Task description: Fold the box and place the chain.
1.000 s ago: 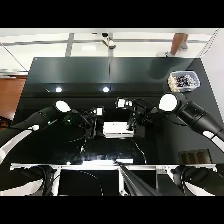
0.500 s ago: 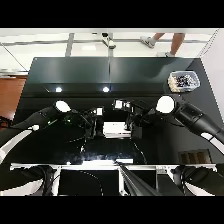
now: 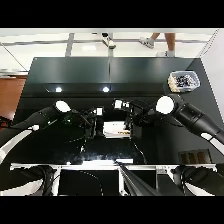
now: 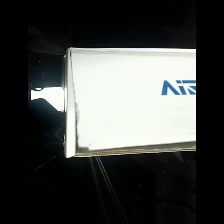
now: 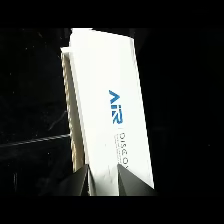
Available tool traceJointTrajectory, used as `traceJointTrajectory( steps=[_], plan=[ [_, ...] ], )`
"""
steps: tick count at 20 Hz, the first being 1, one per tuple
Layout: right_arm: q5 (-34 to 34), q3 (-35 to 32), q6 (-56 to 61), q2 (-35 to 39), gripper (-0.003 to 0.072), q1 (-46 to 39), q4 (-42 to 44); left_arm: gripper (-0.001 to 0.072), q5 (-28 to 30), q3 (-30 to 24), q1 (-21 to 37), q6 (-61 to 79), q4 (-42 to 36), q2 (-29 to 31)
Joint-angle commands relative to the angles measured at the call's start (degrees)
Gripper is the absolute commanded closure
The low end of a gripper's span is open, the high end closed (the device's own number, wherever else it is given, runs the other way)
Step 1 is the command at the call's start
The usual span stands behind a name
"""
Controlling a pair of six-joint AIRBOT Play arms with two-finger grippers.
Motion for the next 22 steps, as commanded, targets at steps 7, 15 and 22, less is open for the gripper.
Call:
traceJointTrajectory(
  steps=[7, 15, 22],
  plan=[
    [0.92, -0.02, 0.02, -0.04, 0.0498, 0.04, -0.02, 0.0363, 0.00, 0.04, -0.02, 0.02, 0.00, -0.04],
    [0.61, -0.02, 0.85, -0.59, 0.0498, 0.04, -0.02, 0.0363, -0.02, 0.04, -0.02, 0.02, 0.02, -0.04],
    [0.63, -0.02, 0.87, -0.59, 0.0496, 0.04, 0.50, 0.0363, -0.02, 0.04, -0.02, 0.02, 0.00, -0.04]
  ],
)
